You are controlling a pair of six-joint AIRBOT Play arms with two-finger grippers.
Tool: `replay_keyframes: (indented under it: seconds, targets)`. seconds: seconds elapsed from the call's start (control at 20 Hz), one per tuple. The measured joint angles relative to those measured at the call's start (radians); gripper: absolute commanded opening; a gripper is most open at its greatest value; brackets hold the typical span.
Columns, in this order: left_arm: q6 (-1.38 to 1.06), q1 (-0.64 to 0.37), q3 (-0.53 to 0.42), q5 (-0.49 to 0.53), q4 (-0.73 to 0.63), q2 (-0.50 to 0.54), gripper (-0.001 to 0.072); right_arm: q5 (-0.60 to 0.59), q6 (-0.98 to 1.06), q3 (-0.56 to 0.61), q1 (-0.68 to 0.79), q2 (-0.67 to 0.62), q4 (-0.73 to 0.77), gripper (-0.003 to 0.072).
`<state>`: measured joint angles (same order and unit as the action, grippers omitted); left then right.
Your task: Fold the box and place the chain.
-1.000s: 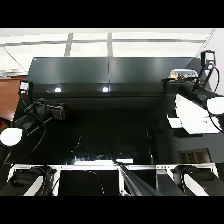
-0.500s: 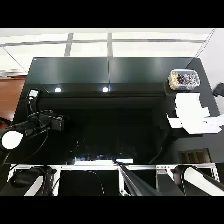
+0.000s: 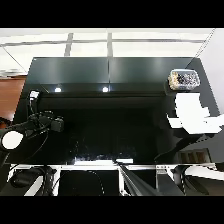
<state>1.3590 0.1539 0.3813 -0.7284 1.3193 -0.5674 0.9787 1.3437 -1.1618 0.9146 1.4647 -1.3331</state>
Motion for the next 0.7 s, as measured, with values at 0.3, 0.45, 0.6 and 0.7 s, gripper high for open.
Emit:
replay_keyframes:
  seconds: [0.3,0.45,0.6,0.7]
  targets:
    - [0.009,0.000,0.000,-0.003,-0.010,0.000,0.0709,0.175,-0.254,-0.068,0.011,0.122,0.124,0.0410]
    - [0.010,0.000,0.000,-0.005,-0.021,0.000,0.0709,0.218,-0.299,-0.076,0.005,0.140,0.139,0.0193]
    - [0.010,0.000,0.000,-0.005,-0.026,0.000,0.0709,0.276,-0.321,-0.078,0.001,0.141,0.137,0.0016]
    - [0.010,0.000,0.000,-0.005,-0.028,0.000,0.0709,0.313,-0.331,-0.079,0.000,0.134,0.142,0.0016]
